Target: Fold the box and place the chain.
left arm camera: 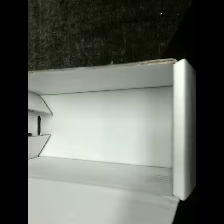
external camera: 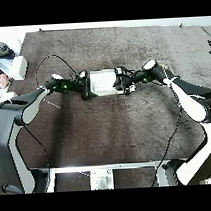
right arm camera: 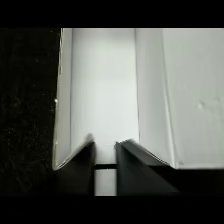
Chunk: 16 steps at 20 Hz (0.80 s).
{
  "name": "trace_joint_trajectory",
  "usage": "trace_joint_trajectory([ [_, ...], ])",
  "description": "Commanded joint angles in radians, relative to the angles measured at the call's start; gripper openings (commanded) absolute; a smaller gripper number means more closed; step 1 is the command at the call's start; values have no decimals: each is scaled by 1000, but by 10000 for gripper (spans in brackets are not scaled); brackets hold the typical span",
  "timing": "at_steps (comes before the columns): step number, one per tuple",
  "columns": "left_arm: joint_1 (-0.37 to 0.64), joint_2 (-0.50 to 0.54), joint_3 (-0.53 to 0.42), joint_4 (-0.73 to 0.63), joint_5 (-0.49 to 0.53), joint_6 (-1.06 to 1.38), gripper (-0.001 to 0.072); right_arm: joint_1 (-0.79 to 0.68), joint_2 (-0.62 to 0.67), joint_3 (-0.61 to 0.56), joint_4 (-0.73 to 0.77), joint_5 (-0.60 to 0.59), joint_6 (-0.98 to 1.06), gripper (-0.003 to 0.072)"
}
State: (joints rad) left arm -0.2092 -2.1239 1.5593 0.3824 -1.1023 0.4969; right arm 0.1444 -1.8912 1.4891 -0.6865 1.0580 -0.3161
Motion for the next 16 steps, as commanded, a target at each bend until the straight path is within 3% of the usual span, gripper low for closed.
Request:
trace_joint_trajectory([
  [1, 0, -1, 1, -1, 0, 1, 356, -45, 23, 1, -13, 3, 164, 11],
  [8, 0, -1, 1, 0, 0, 1, 356, -174, 64, 2, -14, 3, 684, 11],
  [11, 0, -1, 1, 0, 0, 1, 356, -232, 63, 2, -91, 7, 922, 10],
  [16, 0, -1, 1, 0, 0, 1, 356, -280, 62, 0, -124, 92, 1001, 11],
])
